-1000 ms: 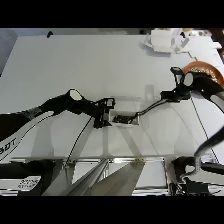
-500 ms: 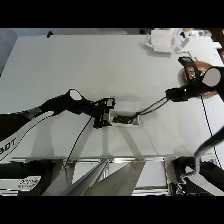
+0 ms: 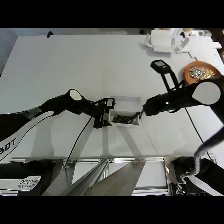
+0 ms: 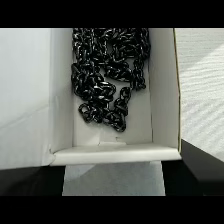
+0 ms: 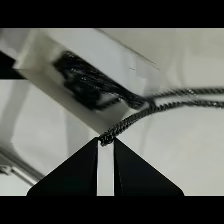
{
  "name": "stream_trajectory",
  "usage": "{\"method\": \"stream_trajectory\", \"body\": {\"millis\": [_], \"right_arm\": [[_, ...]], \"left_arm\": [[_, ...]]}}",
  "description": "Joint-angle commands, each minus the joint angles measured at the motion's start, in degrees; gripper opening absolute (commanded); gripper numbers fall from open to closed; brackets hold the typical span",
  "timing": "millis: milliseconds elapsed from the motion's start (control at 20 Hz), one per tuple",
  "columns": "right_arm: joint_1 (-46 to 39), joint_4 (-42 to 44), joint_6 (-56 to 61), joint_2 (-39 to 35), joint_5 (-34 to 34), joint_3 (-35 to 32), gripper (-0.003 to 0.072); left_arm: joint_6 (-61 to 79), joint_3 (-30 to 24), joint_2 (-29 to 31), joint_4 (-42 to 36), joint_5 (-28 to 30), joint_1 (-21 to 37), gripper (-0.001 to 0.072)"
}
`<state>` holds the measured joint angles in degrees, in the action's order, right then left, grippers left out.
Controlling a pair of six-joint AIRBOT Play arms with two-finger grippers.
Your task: Fold the box and place the chain.
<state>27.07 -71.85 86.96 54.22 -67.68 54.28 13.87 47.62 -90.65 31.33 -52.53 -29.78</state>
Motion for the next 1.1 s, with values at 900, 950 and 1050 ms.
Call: {"method": "stream_trajectory", "body": {"millis": [900,950,1050], "right_arm": [[13.6,4.2,4.7,9.9,14.7,-4.5,0.0278],[13.6,4.2,4.6,9.7,14.3,-4.5,0.0278],[13.1,4.2,4.1,8.2,13.7,-4.3,0.0277]], "left_arm": [[0.0,0.0,0.0,0.0,0.0,0.0,0.0171],[0.0,0.0,0.0,0.0,0.0,0.0,0.0171],[0.0,0.0,0.0,0.0,0.0,0.0,0.0171]]}}
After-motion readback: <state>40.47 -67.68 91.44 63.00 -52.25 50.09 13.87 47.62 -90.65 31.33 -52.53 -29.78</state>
